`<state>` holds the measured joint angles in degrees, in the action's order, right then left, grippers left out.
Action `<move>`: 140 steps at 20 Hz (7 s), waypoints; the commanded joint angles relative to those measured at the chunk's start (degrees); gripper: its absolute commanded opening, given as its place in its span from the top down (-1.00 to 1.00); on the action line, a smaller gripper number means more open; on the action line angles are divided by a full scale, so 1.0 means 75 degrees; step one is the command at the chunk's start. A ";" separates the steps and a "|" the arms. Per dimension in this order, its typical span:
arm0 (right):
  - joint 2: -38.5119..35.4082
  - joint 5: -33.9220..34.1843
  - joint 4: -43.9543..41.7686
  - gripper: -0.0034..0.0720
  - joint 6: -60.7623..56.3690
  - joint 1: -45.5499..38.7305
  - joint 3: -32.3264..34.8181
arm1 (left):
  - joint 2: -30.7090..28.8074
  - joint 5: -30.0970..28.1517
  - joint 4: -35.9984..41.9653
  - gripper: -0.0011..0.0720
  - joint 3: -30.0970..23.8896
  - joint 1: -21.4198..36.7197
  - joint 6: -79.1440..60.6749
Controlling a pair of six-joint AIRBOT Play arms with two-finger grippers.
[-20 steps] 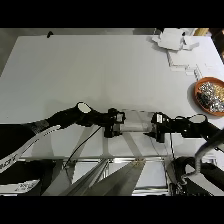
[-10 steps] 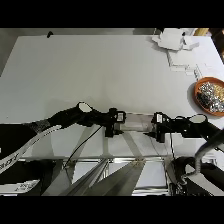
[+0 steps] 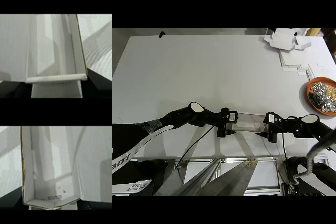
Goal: Fold the box and place the chain.
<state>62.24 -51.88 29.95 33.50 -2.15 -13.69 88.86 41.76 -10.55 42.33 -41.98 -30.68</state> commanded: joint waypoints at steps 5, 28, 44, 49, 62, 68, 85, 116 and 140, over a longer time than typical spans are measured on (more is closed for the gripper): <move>-0.0006 0.0000 -0.0003 -0.17 0.0000 0.0000 0.0000 | -0.0003 0.0012 0.0003 0.04 0.0009 -0.0003 0.0009; -0.3689 -0.1224 0.3756 -0.88 -0.4989 0.0000 0.0000 | -0.0003 0.0009 0.0003 0.04 0.0009 -0.0003 0.0009; -0.2177 0.1291 -0.1824 0.87 -0.3255 0.0009 0.0000 | -0.0003 0.0032 0.0003 0.04 0.0009 -0.0003 0.0009; -0.0938 0.1486 -0.1676 0.87 -0.3550 0.0009 -0.0052 | -0.0003 0.0032 0.0003 0.04 0.0009 -0.0003 0.0009; -0.1964 -0.2634 0.4331 0.59 -0.4759 0.0009 -0.2559 | -0.0003 0.0038 0.0003 0.04 0.0009 -0.0003 0.0012; -0.1961 -0.2046 0.3465 0.50 -0.3171 0.0009 -0.1367 | -0.0003 0.0038 0.0003 0.04 0.0009 -0.0003 0.0009; -0.1067 -0.0731 0.1142 0.49 -0.1798 0.0009 -0.0449 | -0.0003 0.0038 0.0003 0.04 0.0009 -0.0003 0.0009; -0.0143 -0.2401 0.4421 0.87 -1.2636 -0.2060 -0.1702 | -0.0003 0.0035 0.0003 0.04 0.0009 -0.0003 0.0009; -0.1836 -0.2495 0.2413 0.16 -1.2476 -0.0796 -0.1207 | -0.0003 0.0038 0.0003 0.04 0.0009 -0.0003 0.0009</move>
<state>48.71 -72.51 48.51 -59.77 -8.86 -22.76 88.86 42.04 -10.52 42.37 -42.02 -30.59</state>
